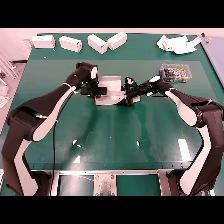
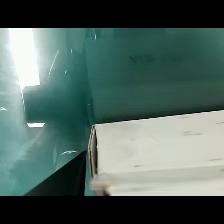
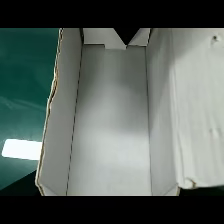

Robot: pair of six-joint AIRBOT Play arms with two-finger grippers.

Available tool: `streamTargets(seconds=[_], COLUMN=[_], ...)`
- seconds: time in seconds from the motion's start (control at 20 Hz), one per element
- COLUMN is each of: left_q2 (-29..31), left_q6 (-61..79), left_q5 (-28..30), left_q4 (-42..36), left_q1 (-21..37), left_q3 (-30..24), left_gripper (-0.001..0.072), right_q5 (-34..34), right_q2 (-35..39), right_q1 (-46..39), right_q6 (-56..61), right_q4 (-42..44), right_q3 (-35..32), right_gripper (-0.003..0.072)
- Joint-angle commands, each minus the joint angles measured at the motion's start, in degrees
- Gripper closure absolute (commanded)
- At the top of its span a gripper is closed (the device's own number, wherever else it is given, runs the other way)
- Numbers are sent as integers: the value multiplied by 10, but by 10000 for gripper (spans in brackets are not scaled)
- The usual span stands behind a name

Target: Fold the box and place the chain.

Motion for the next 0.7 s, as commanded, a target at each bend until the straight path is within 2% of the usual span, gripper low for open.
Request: streamTargets(seconds=[0.0,0.05,0.1,0.15,0.3,0.35,0.65], left_q2=[-8,-10,-10,-11,-11,-11,-10], left_q6=[-6,-6,-6,-6,-2,-1,6], left_q5=[-6,-6,-5,-5,0,-2,3], left_q4=[3,2,3,3,2,2,0], left_q1=[0,0,-3,-3,-3,-3,-3], left_q3=[2,3,2,3,3,2,3], left_gripper=[497,504,641,659,662,688,687], right_q5=[2,2,2,2,2,2,2], right_q2=[0,0,0,0,0,0,0], right_q1=[0,0,0,0,0,0,0], right_q6=[0,0,0,0,0,0,0], right_q4=[0,0,0,0,0,0,0], right_q3=[0,0,0,0,0,0,0], right_gripper=[123,123,123,123,123,123,123])
